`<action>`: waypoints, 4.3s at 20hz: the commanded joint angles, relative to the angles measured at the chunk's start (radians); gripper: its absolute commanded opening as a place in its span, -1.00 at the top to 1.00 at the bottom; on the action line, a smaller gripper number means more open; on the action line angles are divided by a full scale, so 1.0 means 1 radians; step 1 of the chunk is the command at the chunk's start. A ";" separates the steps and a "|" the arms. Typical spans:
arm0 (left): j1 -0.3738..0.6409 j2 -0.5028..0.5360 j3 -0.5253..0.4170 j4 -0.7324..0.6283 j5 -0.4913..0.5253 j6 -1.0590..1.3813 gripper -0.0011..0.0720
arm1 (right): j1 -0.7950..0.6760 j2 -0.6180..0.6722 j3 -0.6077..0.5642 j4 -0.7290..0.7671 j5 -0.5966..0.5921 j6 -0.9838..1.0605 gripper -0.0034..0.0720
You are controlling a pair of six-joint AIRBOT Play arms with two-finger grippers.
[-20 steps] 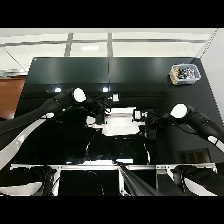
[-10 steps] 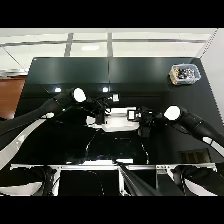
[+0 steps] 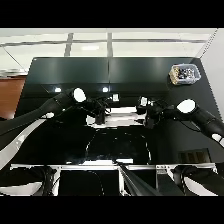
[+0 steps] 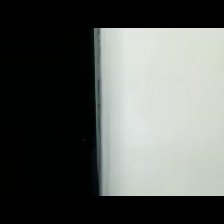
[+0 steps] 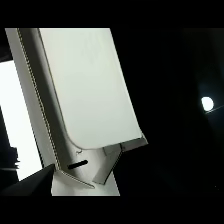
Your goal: Fold the box and place the chain.
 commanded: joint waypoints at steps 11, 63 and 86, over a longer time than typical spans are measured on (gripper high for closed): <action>0.000 -0.001 0.000 0.000 0.000 0.001 0.89 | 0.014 -0.142 -0.031 0.160 0.053 -0.314 -0.95; 0.106 0.222 0.001 0.354 -0.194 -0.455 -0.55 | 0.060 -0.234 0.046 -0.056 0.053 -0.085 0.21; 0.158 0.000 -0.199 -0.622 0.147 -0.306 0.90 | 0.059 -0.234 0.046 -0.055 0.054 -0.085 0.55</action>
